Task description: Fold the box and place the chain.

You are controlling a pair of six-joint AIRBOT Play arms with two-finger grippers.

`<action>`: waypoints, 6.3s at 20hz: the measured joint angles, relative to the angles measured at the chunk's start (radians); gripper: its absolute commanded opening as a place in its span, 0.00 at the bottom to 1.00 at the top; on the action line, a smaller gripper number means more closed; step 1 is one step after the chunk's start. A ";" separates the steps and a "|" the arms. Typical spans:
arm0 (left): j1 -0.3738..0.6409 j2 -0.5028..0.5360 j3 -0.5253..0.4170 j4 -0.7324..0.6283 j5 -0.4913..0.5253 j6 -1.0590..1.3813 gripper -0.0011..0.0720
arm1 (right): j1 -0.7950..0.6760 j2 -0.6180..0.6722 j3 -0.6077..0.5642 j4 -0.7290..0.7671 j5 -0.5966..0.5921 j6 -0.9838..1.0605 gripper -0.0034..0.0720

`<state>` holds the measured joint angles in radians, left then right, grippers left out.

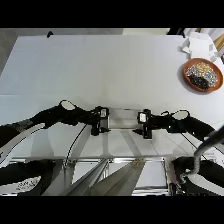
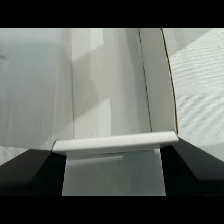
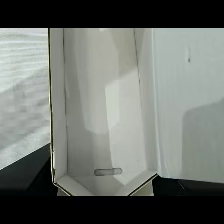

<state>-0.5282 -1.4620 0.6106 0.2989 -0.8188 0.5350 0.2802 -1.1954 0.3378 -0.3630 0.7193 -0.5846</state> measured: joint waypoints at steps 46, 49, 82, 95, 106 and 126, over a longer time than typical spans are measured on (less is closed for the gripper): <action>-0.016 0.000 0.000 0.002 0.040 -0.016 0.36 | 0.000 0.039 0.000 -0.005 0.023 0.011 0.96; -0.016 0.000 0.000 0.003 0.040 -0.016 0.36 | 0.000 0.053 0.000 -0.015 0.020 0.033 0.96; -0.016 0.000 0.000 0.004 0.037 -0.015 0.36 | 0.000 0.315 0.000 0.181 -0.019 0.531 0.07; -0.016 0.000 0.000 0.004 0.036 -0.016 0.36 | 0.001 0.102 0.001 0.259 -0.202 0.633 0.07; -0.016 0.000 0.000 0.004 0.036 -0.015 0.36 | 0.000 0.341 0.069 -0.071 -0.077 0.679 0.07; -0.016 0.000 0.000 0.004 0.036 -0.015 0.36 | 0.000 0.261 0.080 -0.592 0.063 0.426 0.42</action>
<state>-0.5442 -1.4620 0.6109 0.3031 -0.7826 0.5198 0.2806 -0.9348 0.4175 -0.9550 0.7822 -0.1589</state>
